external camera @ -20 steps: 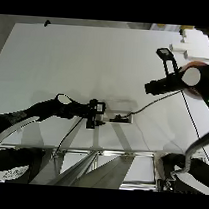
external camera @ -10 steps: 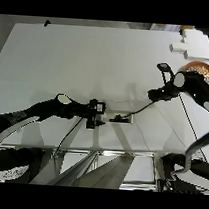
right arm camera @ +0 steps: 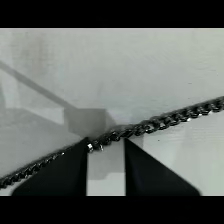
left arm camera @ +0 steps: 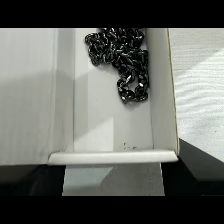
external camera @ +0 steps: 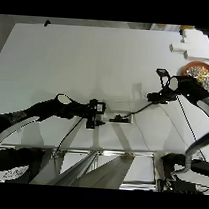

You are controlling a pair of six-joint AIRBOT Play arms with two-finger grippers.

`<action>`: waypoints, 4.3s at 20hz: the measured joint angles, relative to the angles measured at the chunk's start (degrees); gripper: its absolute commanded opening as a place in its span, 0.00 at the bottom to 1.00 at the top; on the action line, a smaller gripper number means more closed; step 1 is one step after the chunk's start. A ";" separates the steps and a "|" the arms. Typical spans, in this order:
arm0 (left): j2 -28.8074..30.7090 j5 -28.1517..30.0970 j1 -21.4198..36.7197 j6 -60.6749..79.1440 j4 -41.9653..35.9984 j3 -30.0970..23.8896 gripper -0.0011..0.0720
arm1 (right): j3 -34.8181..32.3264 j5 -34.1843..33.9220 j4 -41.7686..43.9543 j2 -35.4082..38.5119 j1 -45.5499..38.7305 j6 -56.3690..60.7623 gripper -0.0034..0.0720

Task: Fold the box and place the chain.

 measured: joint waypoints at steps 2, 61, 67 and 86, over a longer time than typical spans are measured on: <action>0.00 -0.02 0.00 0.02 0.00 0.00 0.29 | -0.28 -0.15 0.11 0.00 0.02 0.28 0.07; 0.00 0.00 0.00 0.00 0.00 0.00 0.29 | 8.31 10.47 6.56 13.68 -3.48 -9.07 0.44; 0.00 -0.02 0.00 0.00 0.00 0.00 0.29 | 0.20 3.23 4.24 9.38 -5.33 -8.26 0.64; 0.00 -0.02 0.00 0.00 0.00 0.00 0.29 | -2.12 -1.86 4.20 2.99 -3.19 -7.85 0.06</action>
